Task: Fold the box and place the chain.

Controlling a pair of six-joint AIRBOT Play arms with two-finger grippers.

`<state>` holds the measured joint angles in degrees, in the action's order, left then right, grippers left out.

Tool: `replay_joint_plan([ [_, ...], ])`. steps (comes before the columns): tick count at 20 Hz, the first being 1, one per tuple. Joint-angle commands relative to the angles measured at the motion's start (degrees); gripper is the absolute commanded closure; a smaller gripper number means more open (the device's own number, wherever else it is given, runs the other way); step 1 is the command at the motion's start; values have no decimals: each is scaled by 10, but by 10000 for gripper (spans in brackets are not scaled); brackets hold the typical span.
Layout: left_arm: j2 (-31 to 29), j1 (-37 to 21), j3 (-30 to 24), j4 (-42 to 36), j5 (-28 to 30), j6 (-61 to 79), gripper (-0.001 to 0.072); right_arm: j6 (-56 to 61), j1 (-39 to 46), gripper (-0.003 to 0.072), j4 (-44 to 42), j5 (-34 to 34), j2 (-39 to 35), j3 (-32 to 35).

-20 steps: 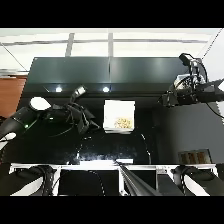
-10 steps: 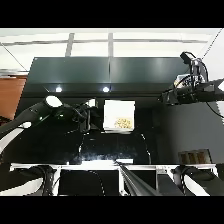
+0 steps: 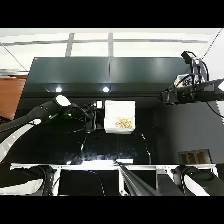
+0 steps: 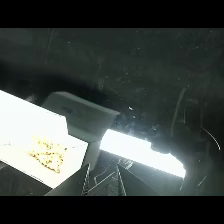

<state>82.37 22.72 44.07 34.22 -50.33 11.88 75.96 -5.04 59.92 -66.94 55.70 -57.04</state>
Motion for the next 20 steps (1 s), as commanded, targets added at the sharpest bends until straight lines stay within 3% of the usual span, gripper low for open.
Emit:
replay_joint_plan([
  [1, 7, 8, 2, -5, -5, 1, -10, 3, 0, 489, 0, 1, 0, 0],
  [20, 0, 14, 2, 31, -39, -71, -11, 3, 0, 489, 2, -15, 0, 0],
])
